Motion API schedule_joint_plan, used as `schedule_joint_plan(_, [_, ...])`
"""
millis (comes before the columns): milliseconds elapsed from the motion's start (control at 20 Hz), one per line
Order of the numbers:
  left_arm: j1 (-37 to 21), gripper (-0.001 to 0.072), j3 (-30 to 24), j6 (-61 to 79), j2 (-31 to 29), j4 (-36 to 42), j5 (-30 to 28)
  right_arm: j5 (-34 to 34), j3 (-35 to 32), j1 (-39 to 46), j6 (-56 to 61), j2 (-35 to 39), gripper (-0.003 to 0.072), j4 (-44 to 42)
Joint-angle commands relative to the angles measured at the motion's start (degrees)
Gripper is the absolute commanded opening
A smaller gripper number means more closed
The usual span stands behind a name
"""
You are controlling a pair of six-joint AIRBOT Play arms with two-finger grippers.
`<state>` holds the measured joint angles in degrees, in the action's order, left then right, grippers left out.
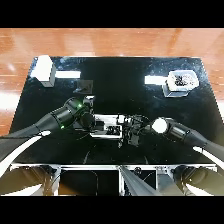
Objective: Fold the box and place the chain.
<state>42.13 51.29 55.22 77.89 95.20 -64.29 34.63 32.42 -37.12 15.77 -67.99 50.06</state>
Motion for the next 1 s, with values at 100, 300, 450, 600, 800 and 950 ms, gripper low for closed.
schedule_joint_plan(100, [0.0, 0.0020, 0.0, 0.0, 0.0, 0.0, 0.0, 5.0, 0.1, 0.2, 10.8, 8.0, 0.0043, 4.9])
schedule_joint_plan(300, [0.0, 0.0020, 0.0, 0.0, 0.0, 0.0, 0.0, 7.9, 0.4, 0.2, 14.4, 15.0, 0.0043, 5.0])
schedule_joint_plan(450, [0.0, 0.0020, 0.0, 0.0, 0.0, 0.0, 0.0, 8.1, 2.9, 0.2, 17.3, 17.9, 0.0043, 4.2])
schedule_joint_plan(600, [0.0, 0.0020, 0.0, 0.0, 0.0, 0.0, 0.0, 6.9, 6.1, 0.2, 17.3, 18.0, 0.0042, -0.5])
schedule_joint_plan(800, [0.0, 0.0020, 0.0, 0.0, 0.0, 0.0, 0.0, 3.8, 8.5, 0.2, 17.3, 17.9, 0.0042, -10.9])
schedule_joint_plan(950, [0.0, 0.0020, 0.0, 0.0, 0.0, 0.0, 0.2, 3.6, 8.5, -0.3, 17.2, 17.1, 0.0042, -13.0])
